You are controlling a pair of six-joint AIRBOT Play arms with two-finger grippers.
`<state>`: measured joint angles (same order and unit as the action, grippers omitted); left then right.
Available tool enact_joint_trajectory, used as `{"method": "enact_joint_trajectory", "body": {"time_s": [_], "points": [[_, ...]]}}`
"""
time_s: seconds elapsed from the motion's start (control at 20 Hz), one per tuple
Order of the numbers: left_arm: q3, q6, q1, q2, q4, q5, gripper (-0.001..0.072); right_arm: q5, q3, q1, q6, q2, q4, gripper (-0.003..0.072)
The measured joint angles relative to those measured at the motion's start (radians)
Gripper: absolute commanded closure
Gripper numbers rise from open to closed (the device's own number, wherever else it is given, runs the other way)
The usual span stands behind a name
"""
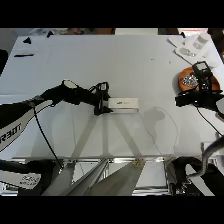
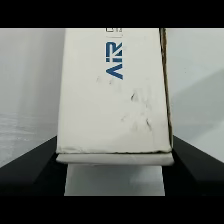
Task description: Fold the box and place the chain.
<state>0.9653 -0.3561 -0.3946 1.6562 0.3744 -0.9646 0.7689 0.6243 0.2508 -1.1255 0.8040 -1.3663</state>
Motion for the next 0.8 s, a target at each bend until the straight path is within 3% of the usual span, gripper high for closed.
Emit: {"method": "enact_joint_trajectory", "body": {"time_s": [0.15,0.35,0.55,0.8], "points": [[0.0,0.111,0.0,-0.096,0.023,0.032,0.0707,0.0,0.0,0.0,0.0,0.0,0.0,0.0668],[0.0,0.342,0.001,-0.288,0.174,0.102,0.0708,0.001,0.0,0.0,0.0,0.0,0.001,0.0668],[0.0,0.735,0.006,-0.511,0.439,0.201,0.0708,0.001,0.0,0.0,0.0,0.0,0.001,0.0668],[0.0,1.353,0.061,-0.734,0.894,0.242,0.0705,0.001,0.0,0.0,0.0,0.0,0.001,0.0668]]}}
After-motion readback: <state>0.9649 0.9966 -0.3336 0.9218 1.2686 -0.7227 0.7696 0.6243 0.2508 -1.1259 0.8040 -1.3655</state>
